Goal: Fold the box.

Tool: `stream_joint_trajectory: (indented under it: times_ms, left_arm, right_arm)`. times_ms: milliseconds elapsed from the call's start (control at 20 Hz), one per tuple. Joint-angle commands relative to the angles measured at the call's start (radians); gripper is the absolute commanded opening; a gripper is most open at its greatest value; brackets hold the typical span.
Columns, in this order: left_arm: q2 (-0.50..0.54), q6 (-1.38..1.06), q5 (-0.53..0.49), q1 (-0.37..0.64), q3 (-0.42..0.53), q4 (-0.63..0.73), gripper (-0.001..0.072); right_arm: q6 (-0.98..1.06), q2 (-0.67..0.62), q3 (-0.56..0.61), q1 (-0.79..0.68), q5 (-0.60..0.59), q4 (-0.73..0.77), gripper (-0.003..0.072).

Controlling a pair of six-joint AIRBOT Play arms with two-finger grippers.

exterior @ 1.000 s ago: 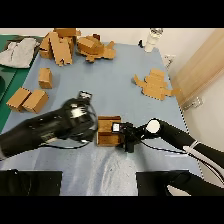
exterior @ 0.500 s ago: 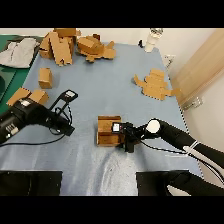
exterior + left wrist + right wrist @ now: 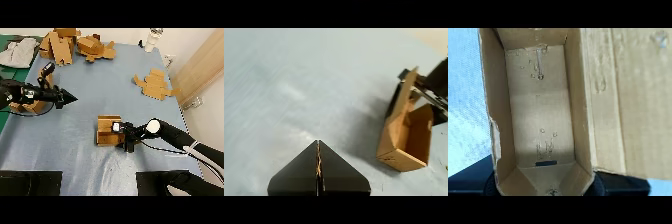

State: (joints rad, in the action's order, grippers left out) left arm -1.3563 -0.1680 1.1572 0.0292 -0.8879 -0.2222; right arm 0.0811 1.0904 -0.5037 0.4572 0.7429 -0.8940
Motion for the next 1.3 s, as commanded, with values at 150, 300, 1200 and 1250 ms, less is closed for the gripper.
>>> stream_joint_trajectory:
  times_ms: [150, 300, 1200, 1250]
  left_arm:
    - [0.074, -0.477, 0.043, -0.115, 0.252, 0.060, 0.0012]
    - [0.085, -0.579, -0.071, -0.172, 0.350, 0.062, 0.0628]
    - [0.135, -0.205, -0.443, -0.564, 0.353, -0.111, 0.0698]
    - [0.135, -0.206, -0.451, -0.567, 0.350, -0.111, 0.0698]
  right_arm:
    - [0.000, 0.000, -0.001, 0.000, 0.000, 0.001, 0.0579]
    - [0.000, 0.000, -0.001, 0.000, -0.003, 0.014, 0.0579]
    - [0.000, 0.000, -0.001, 0.000, -0.004, 0.027, 0.0578]
    - [0.000, 0.000, -0.001, -0.001, -0.006, 0.026, 0.0579]
